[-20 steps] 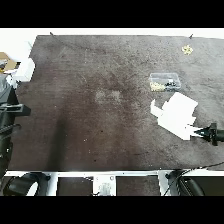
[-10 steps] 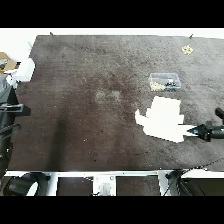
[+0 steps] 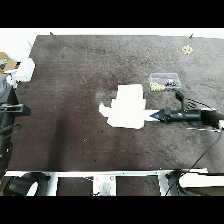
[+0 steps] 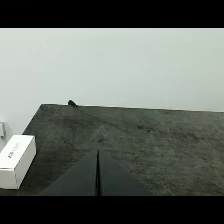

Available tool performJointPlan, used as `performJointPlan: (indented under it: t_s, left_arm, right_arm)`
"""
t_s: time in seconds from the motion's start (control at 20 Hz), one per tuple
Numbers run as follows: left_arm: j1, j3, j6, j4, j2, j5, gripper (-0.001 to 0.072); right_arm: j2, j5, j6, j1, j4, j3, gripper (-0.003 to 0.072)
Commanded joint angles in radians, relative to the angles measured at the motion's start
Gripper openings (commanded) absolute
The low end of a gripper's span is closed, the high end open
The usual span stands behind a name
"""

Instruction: Fold the box and place the chain.

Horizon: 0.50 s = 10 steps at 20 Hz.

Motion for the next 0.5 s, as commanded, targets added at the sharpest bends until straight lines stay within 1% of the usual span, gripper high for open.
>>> performJointPlan:
  t_s: [0.0, 0.1, 0.25, 0.35, 0.4, 0.45]
  left_arm:
    - [0.001, 0.001, 0.000, 0.000, 0.001, 0.001, 0.0010]
    - [0.001, 0.001, 0.000, 0.000, 0.001, 0.000, 0.0010]
    - [0.001, 0.001, 0.000, 0.000, 0.001, -0.002, 0.0010]
    - [0.001, 0.001, 0.000, 0.000, 0.001, -0.004, 0.0010]
    - [0.001, 0.001, 0.001, 0.002, 0.001, -0.035, 0.0014]
    - [0.001, 0.003, 0.007, 0.029, 0.001, -0.072, 0.0299]
  right_arm:
    - [-0.010, -0.237, -0.021, 0.231, 0.183, 0.053, -0.0001]
    - [-0.050, -0.256, -0.019, 0.296, 0.181, 0.134, -0.0001]
    - [-0.113, -0.266, -0.021, 0.347, 0.168, 0.245, 0.0000]
    - [-0.139, -0.296, -0.021, 0.358, 0.111, 0.289, 0.0000]
    - [-0.139, -0.317, -0.045, 0.360, 0.095, 0.291, 0.0000]
    - [-0.139, -0.336, -0.078, 0.360, 0.088, 0.290, 0.0000]
